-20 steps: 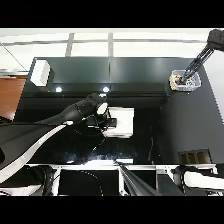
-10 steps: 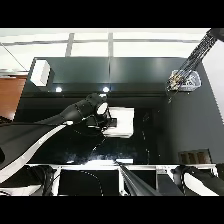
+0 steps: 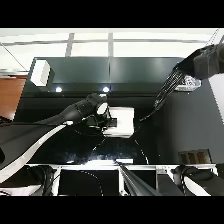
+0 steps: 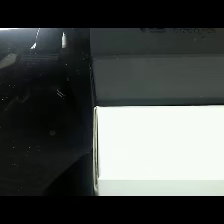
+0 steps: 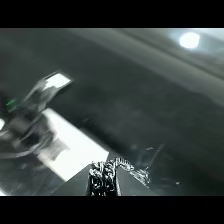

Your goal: Fold the box and place the chain.

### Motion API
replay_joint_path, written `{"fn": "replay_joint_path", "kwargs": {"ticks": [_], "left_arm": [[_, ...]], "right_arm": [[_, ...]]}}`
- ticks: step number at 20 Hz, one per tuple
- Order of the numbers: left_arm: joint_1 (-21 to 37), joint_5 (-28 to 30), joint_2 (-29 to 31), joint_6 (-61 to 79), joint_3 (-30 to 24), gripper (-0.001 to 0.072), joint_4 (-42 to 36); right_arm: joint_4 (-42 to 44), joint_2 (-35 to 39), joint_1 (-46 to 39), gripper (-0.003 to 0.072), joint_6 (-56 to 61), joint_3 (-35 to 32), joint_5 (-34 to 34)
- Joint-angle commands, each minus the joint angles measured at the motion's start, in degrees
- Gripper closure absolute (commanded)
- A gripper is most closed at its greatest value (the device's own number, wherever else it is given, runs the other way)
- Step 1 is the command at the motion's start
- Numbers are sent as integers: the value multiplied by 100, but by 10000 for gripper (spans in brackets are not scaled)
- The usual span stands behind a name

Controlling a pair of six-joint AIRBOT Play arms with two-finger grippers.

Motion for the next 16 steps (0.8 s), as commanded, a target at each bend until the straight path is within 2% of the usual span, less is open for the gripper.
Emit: {"fn": "replay_joint_path", "kwargs": {"ticks": [1, 5, 10, 14, 16], "left_arm": [[2, 7, 0, 2, 2, 680, 4], [2, 44, 0, 2, 2, 679, 2], [2, 44, -2, 2, 2, 680, 2], [2, 44, -2, 2, 2, 679, 2], [2, 42, -2, 2, 2, 680, 2]], "right_arm": [[468, 24, 369, 682, -57, -20, 238], [1241, 24, 426, 682, -101, -20, 127], [1932, 9, 466, 682, -190, -20, -382], [1910, -125, 909, 682, -186, -90, -693], [1633, -223, 1067, 682, -181, -144, -750]]}}
